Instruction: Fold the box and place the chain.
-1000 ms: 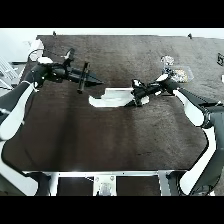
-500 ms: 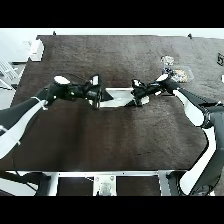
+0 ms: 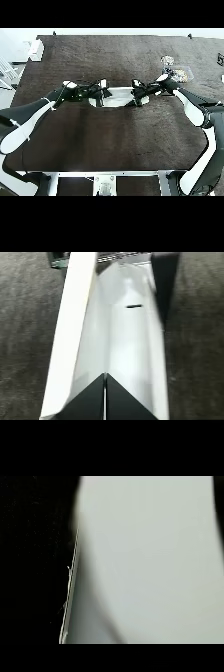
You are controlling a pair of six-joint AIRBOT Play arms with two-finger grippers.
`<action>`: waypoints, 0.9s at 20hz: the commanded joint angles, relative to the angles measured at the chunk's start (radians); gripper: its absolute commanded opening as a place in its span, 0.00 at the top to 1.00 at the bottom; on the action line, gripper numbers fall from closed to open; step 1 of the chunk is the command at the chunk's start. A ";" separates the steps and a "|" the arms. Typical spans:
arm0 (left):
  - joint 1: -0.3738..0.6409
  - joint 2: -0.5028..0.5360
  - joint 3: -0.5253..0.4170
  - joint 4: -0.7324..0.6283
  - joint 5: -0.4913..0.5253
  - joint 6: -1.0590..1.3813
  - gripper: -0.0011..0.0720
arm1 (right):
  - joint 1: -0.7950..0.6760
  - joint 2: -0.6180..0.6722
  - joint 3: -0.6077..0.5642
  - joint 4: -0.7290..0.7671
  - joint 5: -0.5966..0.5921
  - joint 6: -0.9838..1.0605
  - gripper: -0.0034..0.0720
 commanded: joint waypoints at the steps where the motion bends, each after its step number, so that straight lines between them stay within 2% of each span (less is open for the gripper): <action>1: -0.002 -0.048 0.069 -0.014 0.080 0.008 0.96 | 0.001 0.000 0.000 0.000 0.000 0.000 0.24; 6: -0.002 -0.068 0.114 -0.018 0.108 0.010 0.96 | 0.001 0.000 0.000 0.000 0.000 0.000 0.24; 18: -0.001 -0.066 0.115 -0.051 0.107 0.011 0.96 | 0.001 0.000 0.000 0.000 0.000 0.000 0.24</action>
